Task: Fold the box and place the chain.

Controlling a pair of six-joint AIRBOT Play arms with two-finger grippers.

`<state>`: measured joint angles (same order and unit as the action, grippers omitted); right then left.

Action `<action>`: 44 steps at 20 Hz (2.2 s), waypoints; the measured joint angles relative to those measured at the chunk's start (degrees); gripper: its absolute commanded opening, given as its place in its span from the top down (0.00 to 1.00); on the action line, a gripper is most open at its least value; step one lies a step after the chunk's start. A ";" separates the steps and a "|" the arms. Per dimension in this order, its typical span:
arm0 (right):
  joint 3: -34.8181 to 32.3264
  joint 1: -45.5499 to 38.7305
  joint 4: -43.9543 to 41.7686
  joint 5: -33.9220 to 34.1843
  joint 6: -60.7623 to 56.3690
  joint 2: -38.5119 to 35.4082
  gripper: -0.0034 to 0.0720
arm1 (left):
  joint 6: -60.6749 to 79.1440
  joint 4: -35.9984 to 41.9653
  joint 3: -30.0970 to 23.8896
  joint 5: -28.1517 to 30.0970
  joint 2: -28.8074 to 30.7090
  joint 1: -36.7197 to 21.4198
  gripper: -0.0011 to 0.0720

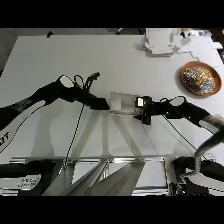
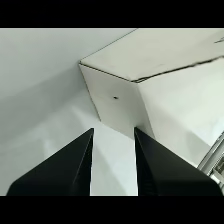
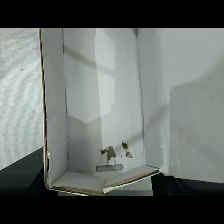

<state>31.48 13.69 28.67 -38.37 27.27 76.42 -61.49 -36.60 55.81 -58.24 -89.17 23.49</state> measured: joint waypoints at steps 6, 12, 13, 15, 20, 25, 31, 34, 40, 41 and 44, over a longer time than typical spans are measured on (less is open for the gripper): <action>0.00 0.00 0.02 -0.02 -0.02 0.00 0.42 | 0.00 0.42 0.11 0.59 1.22 0.92 0.61; 0.00 -0.02 0.07 -0.04 0.13 -0.02 0.42 | -0.26 -0.83 0.11 -0.13 2.08 1.99 0.61; 0.02 0.00 0.00 0.07 0.00 -0.02 0.42 | -0.76 -0.48 0.13 -0.85 2.49 1.99 0.61; 0.00 0.02 -0.02 0.11 0.00 0.00 0.42 | -1.38 -2.58 0.13 -1.22 3.17 1.75 0.61; 0.00 0.02 0.00 0.09 0.02 0.00 0.42 | -2.75 -3.85 0.13 -0.52 4.07 1.53 0.57; 0.00 0.02 -0.02 0.04 0.00 0.00 0.42 | -4.81 -4.42 0.13 1.73 4.26 2.64 0.42; 0.00 0.02 -0.02 0.02 0.00 0.00 0.42 | -13.16 -12.04 2.23 4.55 4.04 5.77 0.42; 0.00 0.02 -0.02 0.02 0.00 0.00 0.42 | -19.12 -18.25 4.44 5.01 3.78 7.89 0.42; 0.02 0.02 -0.02 0.02 0.02 0.00 0.42 | -27.78 -26.12 8.85 4.35 1.70 11.85 0.42; 0.00 0.02 -0.02 0.02 0.02 0.00 0.42 | -28.92 -26.67 9.29 4.07 1.46 12.31 0.42; 0.00 0.02 -0.02 0.02 0.02 0.00 0.42 | -32.44 -28.85 10.40 3.17 1.05 13.73 0.42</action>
<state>31.48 13.72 28.64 -38.35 27.29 76.42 -93.93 -65.45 66.22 -55.07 -88.12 37.21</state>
